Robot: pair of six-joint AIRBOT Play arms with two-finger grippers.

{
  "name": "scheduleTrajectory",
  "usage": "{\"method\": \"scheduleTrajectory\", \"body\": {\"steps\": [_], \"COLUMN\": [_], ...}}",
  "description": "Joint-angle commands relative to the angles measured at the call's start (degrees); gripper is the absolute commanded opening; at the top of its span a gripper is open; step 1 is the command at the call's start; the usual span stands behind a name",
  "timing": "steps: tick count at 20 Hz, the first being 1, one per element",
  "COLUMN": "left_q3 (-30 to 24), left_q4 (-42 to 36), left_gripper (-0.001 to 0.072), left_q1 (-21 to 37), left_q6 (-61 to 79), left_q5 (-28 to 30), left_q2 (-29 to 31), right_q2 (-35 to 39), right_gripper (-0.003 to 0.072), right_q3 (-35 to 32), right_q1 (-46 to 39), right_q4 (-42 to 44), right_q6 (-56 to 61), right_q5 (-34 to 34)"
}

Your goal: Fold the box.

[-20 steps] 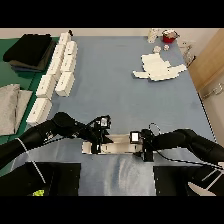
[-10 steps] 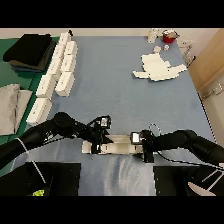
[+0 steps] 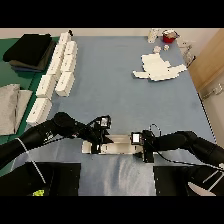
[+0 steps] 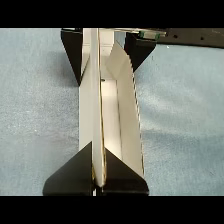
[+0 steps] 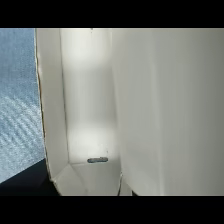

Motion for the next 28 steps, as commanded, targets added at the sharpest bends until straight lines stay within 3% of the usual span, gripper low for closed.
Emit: {"method": "scheduleTrajectory", "body": {"steps": [1,28], "left_q3": [-0.02,-0.02], "left_q4": [0.0,-0.72], "left_gripper": [0.0011,0.0011], "left_q1": [0.02,0.0], "left_q6": [0.0,-0.04], "left_q5": [0.02,0.02], "left_q2": [0.02,0.0], "right_q2": [-0.02,0.0], "right_gripper": [0.0434,0.0434], "right_q3": [-0.02,0.02], "right_q1": [0.0,0.07], "right_q4": [-0.09,-1.2], "right_q6": [0.02,0.02], "right_q5": [-0.04,-0.07]}}
